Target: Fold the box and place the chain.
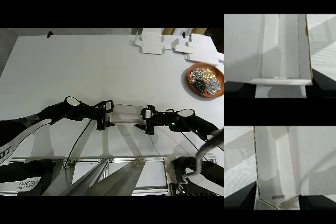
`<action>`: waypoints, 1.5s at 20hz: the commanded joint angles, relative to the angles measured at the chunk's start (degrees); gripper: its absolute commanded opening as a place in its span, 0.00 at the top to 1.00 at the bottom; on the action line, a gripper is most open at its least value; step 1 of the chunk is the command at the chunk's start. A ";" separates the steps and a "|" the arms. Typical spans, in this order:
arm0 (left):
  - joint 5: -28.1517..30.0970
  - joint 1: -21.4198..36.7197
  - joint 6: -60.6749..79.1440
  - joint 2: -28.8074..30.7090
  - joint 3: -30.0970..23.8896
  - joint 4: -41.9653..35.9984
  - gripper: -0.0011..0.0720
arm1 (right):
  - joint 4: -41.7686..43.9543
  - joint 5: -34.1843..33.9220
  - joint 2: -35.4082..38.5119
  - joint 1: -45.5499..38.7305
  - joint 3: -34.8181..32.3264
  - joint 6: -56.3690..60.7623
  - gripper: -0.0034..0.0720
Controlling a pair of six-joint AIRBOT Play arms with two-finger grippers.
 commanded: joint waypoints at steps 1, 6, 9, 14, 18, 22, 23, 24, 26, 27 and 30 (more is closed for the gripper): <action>-0.13 -0.02 -0.07 -0.02 -0.04 0.00 0.55 | 0.04 -0.07 0.00 0.00 0.00 0.00 0.41; -0.13 -0.02 -0.07 -0.02 -0.04 -0.02 0.55 | 0.04 -0.07 0.00 0.02 0.00 0.00 0.41; -0.13 -0.02 -0.07 -0.02 -0.04 -0.02 0.55 | 0.04 -0.07 0.00 0.00 0.00 0.00 0.41; -0.13 -0.02 -0.07 -0.02 -0.04 -0.02 0.55 | 0.04 -0.04 0.00 0.00 0.00 0.00 0.41; -0.13 -0.02 -0.07 -0.02 -0.04 0.00 0.55 | 1.16 -0.42 0.00 0.13 0.00 -0.70 0.42; -0.13 -0.02 -0.07 -0.02 -0.04 0.00 0.55 | 0.68 -0.66 0.79 0.04 0.00 0.79 0.02; -0.11 -0.02 -0.07 -0.02 -0.04 0.00 0.55 | -0.76 -0.44 1.70 -0.15 0.00 2.19 0.02; -0.13 -0.02 -0.07 -0.02 -0.04 -0.02 0.55 | -3.28 -0.44 2.75 -0.59 0.00 4.22 0.02; -0.11 -0.02 -0.07 -0.02 -0.04 -0.02 0.55 | -10.93 0.04 5.77 -2.16 0.00 11.10 0.02; -0.13 -0.02 -0.07 -0.02 -0.04 -0.02 0.55 | -15.34 0.42 7.58 -3.06 0.00 14.93 0.02; -0.13 -0.02 -0.07 -0.02 -0.04 0.00 0.55 | -27.85 3.74 14.19 -6.40 0.00 25.42 0.02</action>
